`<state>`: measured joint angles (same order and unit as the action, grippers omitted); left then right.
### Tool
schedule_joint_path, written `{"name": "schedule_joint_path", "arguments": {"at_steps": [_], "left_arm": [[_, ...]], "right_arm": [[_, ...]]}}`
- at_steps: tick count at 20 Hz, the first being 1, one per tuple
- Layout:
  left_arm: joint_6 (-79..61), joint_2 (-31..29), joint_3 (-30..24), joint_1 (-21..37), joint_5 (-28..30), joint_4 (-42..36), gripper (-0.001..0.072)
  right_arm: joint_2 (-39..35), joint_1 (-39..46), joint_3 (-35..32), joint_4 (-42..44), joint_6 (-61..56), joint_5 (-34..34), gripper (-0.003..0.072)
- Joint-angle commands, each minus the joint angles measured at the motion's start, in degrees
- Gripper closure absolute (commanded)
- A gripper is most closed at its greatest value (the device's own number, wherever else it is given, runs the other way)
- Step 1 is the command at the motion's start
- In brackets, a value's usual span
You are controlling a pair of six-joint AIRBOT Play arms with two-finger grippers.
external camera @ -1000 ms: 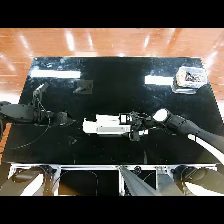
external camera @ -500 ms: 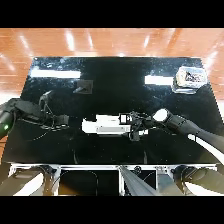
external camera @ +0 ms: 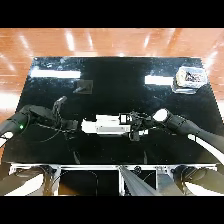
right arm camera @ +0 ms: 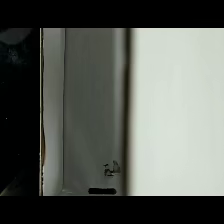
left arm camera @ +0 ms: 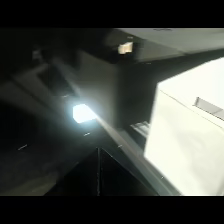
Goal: Fold the box and place the chain.
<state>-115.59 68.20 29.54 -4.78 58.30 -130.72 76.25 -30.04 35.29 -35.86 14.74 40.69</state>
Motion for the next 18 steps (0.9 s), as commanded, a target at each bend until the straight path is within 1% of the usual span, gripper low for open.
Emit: {"name": "schedule_joint_path", "arguments": {"at_steps": [1,2,4,6,8,11,16,18], "left_arm": [[-7.82,0.39,-3.45,-4.52,-8.26,-7.61,0.069],[-7.85,0.39,-3.48,-7.04,-10.64,-7.98,0.069],[-7.87,-0.09,-3.48,-11.78,-13.51,-8.2,0.069],[-7.69,-1.38,-3.48,-14.62,-14.14,-8.37,0.069],[-7.08,-3.89,-3.48,-15.04,-14.05,-8.17,0.0691],[-5.99,-7.19,-3.48,-13.09,-14.03,-7.78,0.0691],[-5.66,-9.27,-3.48,-12.85,-13.92,-7.52,0.0691],[-5.44,-9.44,-3.48,-12.85,-13.03,-7.48,0.0691]], "right_arm": [[-0.02,0.04,0.0,0.02,0.0,0.0,0.0144],[-0.02,0.04,0.0,0.02,-0.02,-0.02,0.0143],[-0.02,0.04,0.0,0.02,-0.02,0.0,0.0143],[-0.02,0.04,0.0,0.02,0.0,0.0,0.0143],[-0.02,0.04,0.0,0.02,-0.02,0.0,0.0144],[-0.02,0.04,0.0,0.02,-0.02,0.0,0.0143],[-0.02,0.04,0.0,0.02,-0.02,0.0,0.0143],[-0.02,0.04,0.0,0.02,-0.02,0.0,0.0143]]}}
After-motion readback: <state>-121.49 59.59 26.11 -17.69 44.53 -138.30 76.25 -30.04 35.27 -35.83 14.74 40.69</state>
